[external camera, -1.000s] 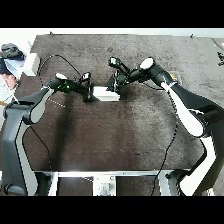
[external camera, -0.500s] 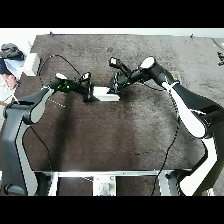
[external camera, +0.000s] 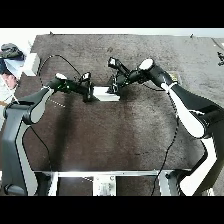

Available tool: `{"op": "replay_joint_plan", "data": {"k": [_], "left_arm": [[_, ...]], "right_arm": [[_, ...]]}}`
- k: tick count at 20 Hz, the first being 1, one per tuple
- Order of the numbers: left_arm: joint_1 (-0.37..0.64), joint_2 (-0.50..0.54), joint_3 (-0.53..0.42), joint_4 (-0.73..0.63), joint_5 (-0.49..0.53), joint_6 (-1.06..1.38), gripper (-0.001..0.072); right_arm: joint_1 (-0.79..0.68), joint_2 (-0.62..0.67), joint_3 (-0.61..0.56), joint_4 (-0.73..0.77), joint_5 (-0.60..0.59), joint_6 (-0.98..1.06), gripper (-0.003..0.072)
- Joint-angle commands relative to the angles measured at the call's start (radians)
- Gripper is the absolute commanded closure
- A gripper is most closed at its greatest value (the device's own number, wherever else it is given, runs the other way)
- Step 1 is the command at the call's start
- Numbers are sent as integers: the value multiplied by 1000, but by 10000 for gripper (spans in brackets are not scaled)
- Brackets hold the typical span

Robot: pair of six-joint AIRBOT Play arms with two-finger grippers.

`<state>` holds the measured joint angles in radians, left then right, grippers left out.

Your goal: Fold the box and place the chain.

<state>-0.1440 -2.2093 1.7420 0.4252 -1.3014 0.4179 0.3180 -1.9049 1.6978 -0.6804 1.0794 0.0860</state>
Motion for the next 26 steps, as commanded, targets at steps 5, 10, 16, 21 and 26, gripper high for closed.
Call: {"op": "replay_joint_plan", "data": {"k": [5,10,16,21,26], "left_arm": [[-1,0,0,0,1,1,243],[-1,0,0,0,0,0,243],[-1,0,0,0,0,1,243],[-1,0,0,0,0,0,243],[-1,0,0,0,0,0,243]], "right_arm": [[11,-1,0,-27,-83,-34,218],[11,1,0,-30,-81,-34,291],[11,2,0,-31,-63,-34,415],[11,2,0,-58,-64,-34,416],[11,2,2,-60,-86,-35,416]]}}
